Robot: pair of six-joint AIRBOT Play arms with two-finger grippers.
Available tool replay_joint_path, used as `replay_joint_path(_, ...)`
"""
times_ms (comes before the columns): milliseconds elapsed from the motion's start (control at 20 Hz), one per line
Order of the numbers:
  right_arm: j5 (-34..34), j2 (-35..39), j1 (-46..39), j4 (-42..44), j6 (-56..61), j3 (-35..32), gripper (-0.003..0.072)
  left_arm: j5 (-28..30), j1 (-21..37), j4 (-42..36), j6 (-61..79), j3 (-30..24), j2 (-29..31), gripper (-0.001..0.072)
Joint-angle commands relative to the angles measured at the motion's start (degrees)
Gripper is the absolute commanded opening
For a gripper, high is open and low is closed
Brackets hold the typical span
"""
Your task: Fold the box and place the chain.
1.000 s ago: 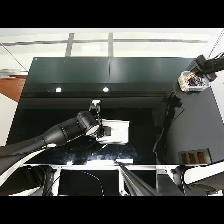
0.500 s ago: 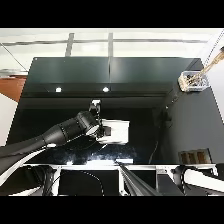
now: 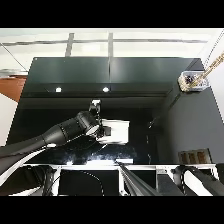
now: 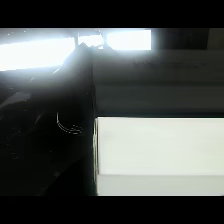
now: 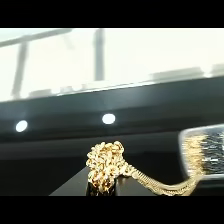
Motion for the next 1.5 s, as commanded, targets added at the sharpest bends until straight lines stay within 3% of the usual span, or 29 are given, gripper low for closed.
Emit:
replay_joint_path(0, 4.1, 6.2, 6.5, -2.3, -0.7, -3.2, 0.0037, 0.0, 0.0, 0.0, 0.0, 0.0, 0.0, 0.0029)
replay_joint_path(200, 9.6, 10.8, 12.5, -1.5, -0.8, -13.3, 0.0037, 0.0, 0.0, 0.0, 0.0, 0.0, 0.0, 0.0029)
replay_joint_path(350, 9.8, 12.0, 17.2, -0.4, -0.8, -21.6, 0.0037, 0.0, 0.0, 0.0, 0.0, 0.0, 0.0, 0.0029)
replay_joint_path(750, -0.7, 12.0, 28.4, 9.5, -1.0, -38.0, 0.0037, 0.0, 0.0, 0.0, 0.0, 0.0, 0.0, 0.0029)
replay_joint_path(1100, -9.5, 11.1, 39.8, 16.1, -1.7, -42.8, 0.0037, 0.0, 0.0, 0.0, 0.0, 0.0, 0.0, 0.0030)
replay_joint_path(1450, -15.3, 3.5, 48.5, 16.3, -1.7, -44.9, 0.0037, 0.0, 0.0, 0.0, 0.0, 0.0, 0.0, 0.0030)
